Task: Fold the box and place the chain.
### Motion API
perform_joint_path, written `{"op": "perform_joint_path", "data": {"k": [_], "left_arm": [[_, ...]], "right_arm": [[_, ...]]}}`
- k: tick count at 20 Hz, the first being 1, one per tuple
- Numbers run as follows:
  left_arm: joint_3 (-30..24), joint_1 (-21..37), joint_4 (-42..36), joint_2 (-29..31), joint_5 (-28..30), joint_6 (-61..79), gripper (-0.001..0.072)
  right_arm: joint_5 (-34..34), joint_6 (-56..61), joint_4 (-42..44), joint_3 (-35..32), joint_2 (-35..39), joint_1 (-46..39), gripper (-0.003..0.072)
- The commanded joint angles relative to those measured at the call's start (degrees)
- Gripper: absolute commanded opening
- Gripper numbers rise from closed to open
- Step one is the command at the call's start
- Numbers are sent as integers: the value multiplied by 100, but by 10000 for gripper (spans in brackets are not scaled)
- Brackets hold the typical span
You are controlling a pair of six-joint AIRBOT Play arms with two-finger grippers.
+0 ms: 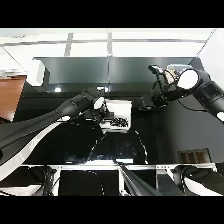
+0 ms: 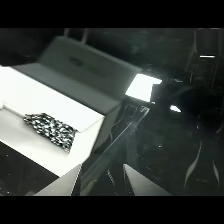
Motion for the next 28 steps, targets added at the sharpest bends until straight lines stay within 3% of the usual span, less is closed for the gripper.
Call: {"op": "perform_joint_path", "data": {"k": [1,4,5,7,8,13,15,16,17,19,22,24,25,26,28], "left_arm": [[55,0,20,7,-31,-472,23],[203,-11,20,9,-44,-715,31],[262,-13,13,13,-48,-774,115],[376,-11,26,70,-157,-761,464],[411,-9,61,138,-225,-614,536],[188,22,977,1239,-809,1152,536],[-433,308,1818,1904,-804,1241,533],[-879,732,1930,2186,-763,1220,533],[-1270,1281,1683,2382,-732,1217,533],[-1985,2544,168,2651,-343,1729,530],[-2752,3762,-3320,2656,321,5772,525],[-2964,3860,-4269,2579,83,8745,541],[-3027,3766,-4385,2549,120,9672,672],[-3069,3613,-4382,2516,223,10441,712],[-3071,3254,-4367,2463,525,11993,712]], "right_arm": [[48,-164,-157,-4,4,-208,300],[11,-166,-155,-4,2,-208,301],[2,-166,-155,-4,2,-208,301],[-15,-164,-155,-4,2,-208,301],[-15,-164,-155,-4,2,-208,301],[-15,-164,-181,-4,2,-208,301],[-28,-164,-219,-4,2,-208,301],[-50,-164,-229,-4,2,-208,301],[-79,-164,-229,-4,2,-208,301],[-125,-162,-221,-7,0,-208,301],[-216,-162,-221,-4,-4,-208,301],[-269,-160,-219,-4,-4,-208,301],[-273,-160,-221,-4,-4,-208,301],[-275,-160,-219,-7,-4,-208,301],[-289,-160,-221,-7,-4,-208,301]]}}
